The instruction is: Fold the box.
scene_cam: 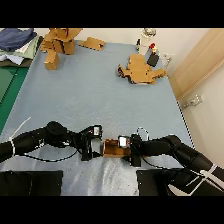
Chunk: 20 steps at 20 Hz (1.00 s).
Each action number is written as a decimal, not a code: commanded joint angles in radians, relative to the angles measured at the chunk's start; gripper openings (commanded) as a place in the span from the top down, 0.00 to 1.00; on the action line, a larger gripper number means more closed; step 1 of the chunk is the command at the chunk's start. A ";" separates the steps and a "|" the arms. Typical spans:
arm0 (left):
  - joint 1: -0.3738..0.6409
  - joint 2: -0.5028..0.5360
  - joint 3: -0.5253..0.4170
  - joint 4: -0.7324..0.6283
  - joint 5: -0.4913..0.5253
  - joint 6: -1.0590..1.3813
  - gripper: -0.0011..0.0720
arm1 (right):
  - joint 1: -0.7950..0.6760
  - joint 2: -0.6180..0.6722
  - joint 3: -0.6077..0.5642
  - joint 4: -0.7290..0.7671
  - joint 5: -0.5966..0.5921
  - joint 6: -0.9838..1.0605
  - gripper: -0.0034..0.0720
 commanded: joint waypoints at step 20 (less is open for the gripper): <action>-0.083 -0.008 0.009 0.015 0.096 0.012 0.03 | 0.000 0.000 0.001 0.000 0.000 0.000 0.30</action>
